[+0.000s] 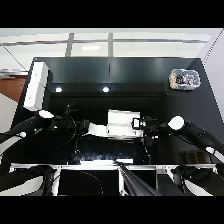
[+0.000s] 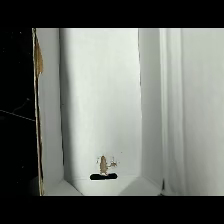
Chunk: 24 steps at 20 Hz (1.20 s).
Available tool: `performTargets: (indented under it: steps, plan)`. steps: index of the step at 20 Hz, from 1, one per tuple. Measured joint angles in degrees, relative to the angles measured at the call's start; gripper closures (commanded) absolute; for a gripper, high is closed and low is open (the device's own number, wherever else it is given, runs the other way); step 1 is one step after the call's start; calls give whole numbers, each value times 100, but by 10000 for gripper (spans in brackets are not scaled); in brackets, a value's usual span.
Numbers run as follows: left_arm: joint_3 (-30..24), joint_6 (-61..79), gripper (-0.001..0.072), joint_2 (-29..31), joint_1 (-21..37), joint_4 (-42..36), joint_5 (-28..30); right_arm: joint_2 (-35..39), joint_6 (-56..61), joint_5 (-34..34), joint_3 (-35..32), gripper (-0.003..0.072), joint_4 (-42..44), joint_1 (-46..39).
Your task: Fold the box and place the chain.
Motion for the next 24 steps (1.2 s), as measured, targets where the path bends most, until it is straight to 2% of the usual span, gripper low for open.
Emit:
performTargets:
  steps: [1, 2, 3, 5, 9, 12, 19, 24]
  plan:
    - [17, 66, 280, -7, -28, -72, -48, 0, 0, 0, 0, 150, 0, 0]
    - [50, 129, 146, 2, -50, -151, -155, 0, 0, 0, 0, 150, 0, 0]
    - [101, 170, 141, 24, -68, -190, -234, 0, 0, 0, 0, 150, 0, -2]
    - [223, 223, 64, 70, -85, -149, -286, 0, 0, 0, 0, 150, 0, -2]
    - [568, 195, 66, 120, -173, -214, -391, 0, 2, -2, 0, 150, 0, -2]
    - [761, -76, 68, 138, -479, -221, -328, 0, 0, -2, 0, 150, 0, 0]
    - [1021, -1126, 69, 199, -1578, 372, 758, 0, 2, -2, 0, 150, 0, -2]
    - [1331, -2083, 70, 216, -2061, 1307, 1014, 0, 2, -2, 0, 150, 0, -2]
